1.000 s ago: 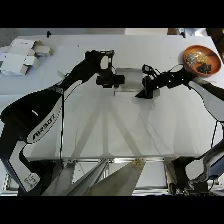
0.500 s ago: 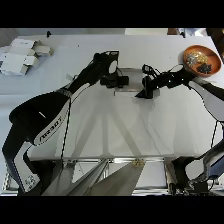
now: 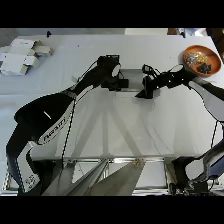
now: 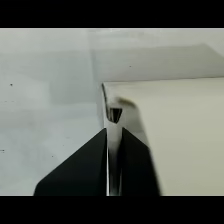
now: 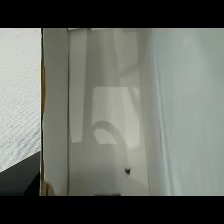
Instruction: Fold the box and place the chain.
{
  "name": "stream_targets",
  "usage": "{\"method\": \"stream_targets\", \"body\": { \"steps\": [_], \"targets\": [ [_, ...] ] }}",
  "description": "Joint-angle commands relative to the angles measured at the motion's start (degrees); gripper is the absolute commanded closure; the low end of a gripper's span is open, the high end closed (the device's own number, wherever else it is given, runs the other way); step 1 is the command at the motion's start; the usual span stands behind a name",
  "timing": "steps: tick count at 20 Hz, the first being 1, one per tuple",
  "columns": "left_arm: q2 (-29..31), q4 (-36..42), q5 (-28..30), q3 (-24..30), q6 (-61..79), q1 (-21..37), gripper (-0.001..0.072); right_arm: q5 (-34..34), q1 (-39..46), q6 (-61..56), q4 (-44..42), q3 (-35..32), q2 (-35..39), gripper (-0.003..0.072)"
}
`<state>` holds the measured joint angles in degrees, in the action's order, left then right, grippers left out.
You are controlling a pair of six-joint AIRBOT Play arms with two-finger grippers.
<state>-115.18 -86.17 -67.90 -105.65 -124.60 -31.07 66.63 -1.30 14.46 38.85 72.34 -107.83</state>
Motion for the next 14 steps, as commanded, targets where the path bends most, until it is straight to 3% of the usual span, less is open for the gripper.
{"method": "stream_targets", "body": {
  "steps": [1, 3, 14],
  "targets": [
    [-0.07, 0.35, -0.31, -0.07, -0.37, -0.11, 0.0655, 0.02, -0.07, -0.07, -0.04, -0.02, -0.04, 0.0162],
    [-0.04, 0.37, -0.37, -0.07, -0.37, -0.09, 0.0703, 0.02, -0.07, -0.07, -0.04, 0.00, -0.04, 0.0162],
    [-0.04, -2.01, -2.23, -0.07, -0.33, -0.09, 0.0702, 0.02, -0.07, -0.07, -0.04, 0.00, -0.04, 0.0162]
  ]
}}
